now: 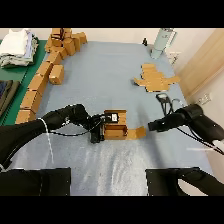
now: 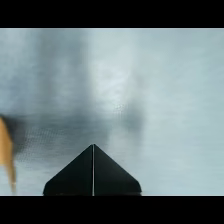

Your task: Fold the box.

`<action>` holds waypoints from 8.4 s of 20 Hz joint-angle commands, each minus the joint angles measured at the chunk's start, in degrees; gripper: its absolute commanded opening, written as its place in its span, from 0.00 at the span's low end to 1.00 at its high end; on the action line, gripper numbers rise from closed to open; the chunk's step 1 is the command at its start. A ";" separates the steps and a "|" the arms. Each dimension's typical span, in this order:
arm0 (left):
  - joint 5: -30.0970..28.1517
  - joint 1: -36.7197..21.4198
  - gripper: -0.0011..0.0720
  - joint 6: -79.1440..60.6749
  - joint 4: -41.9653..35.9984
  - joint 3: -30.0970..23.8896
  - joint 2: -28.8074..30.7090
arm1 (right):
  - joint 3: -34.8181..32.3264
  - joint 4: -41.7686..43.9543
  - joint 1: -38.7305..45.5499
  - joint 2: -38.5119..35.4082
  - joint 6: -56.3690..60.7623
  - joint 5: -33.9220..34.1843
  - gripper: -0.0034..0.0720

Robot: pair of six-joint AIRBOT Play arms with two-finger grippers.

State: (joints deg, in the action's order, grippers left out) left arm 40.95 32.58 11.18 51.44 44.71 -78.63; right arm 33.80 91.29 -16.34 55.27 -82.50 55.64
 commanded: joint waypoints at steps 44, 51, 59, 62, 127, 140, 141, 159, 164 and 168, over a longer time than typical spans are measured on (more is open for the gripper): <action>0.00 -0.04 0.69 0.00 0.00 0.00 0.04 | 16.28 2.03 -24.72 14.84 28.33 1.18 0.73; -0.02 -0.04 0.69 0.00 0.00 0.00 0.04 | 19.21 -0.02 -28.33 21.09 39.76 3.67 0.67; 0.00 -0.04 0.69 0.00 0.00 -0.02 0.04 | 19.21 -2.21 -28.33 24.55 41.55 4.07 0.14; 0.00 -0.04 0.69 0.00 0.00 0.00 0.04 | 19.21 -3.17 -28.33 24.55 41.55 5.29 0.05; 0.00 -0.04 0.69 0.00 0.00 0.00 0.04 | 22.93 29.55 2.97 17.97 3.08 3.85 0.05; 0.00 -0.04 0.69 0.00 0.00 -0.02 0.04 | 33.75 57.35 5.70 38.10 -40.98 22.27 0.05; 0.00 -0.04 0.69 0.00 0.00 -0.02 0.04 | 33.73 56.89 4.61 38.10 -41.90 23.61 0.05; 0.00 -0.04 0.69 0.00 0.00 0.00 0.04 | 15.78 40.37 -7.50 15.34 -53.35 4.98 0.05; -0.02 -0.04 0.69 0.00 0.00 0.00 0.04 | 9.86 34.88 -12.76 8.41 -54.88 -6.97 0.05; -0.02 -0.04 0.69 0.00 0.00 -0.02 0.04 | 6.60 31.41 -18.62 5.29 -56.22 -14.01 0.05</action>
State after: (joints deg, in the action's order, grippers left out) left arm 40.95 32.58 11.20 51.44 44.71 -78.63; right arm 42.83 126.30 -31.22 63.07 -137.71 48.56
